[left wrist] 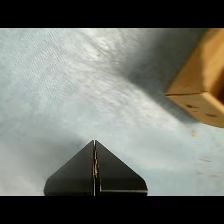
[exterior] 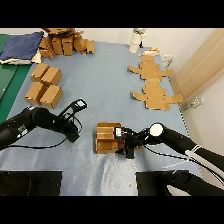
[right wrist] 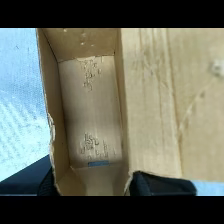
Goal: Fold the box.
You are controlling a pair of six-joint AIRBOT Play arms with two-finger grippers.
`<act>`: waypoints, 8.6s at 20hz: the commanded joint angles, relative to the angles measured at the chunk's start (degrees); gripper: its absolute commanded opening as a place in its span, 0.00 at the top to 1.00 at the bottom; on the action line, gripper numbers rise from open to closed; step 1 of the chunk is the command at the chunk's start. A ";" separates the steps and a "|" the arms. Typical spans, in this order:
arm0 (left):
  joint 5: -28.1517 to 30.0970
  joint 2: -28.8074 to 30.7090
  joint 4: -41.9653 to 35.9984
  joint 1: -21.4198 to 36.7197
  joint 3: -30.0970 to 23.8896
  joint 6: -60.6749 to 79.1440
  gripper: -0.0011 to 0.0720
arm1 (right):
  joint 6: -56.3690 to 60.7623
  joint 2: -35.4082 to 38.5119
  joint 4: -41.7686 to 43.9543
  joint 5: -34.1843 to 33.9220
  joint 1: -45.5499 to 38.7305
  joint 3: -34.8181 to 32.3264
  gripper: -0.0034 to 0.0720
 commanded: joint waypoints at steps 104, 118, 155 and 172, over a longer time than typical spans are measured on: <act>16.79 -8.92 -38.25 -17.31 -7.87 54.05 0.29 | 9.01 0.20 -0.17 -2.84 0.02 0.13 0.01; 16.76 -8.92 -38.23 -17.29 -7.87 54.05 0.29 | 25.57 4.81 -10.97 -1.44 -0.04 0.13 0.01; 10.03 -8.87 -33.55 -17.20 -7.15 56.35 0.29 | 73.46 35.91 -4.11 28.30 -17.16 5.35 0.95; 10.91 -8.87 -33.48 -17.20 -7.15 52.30 0.29 | 72.96 21.31 11.08 18.47 -16.87 5.35 0.95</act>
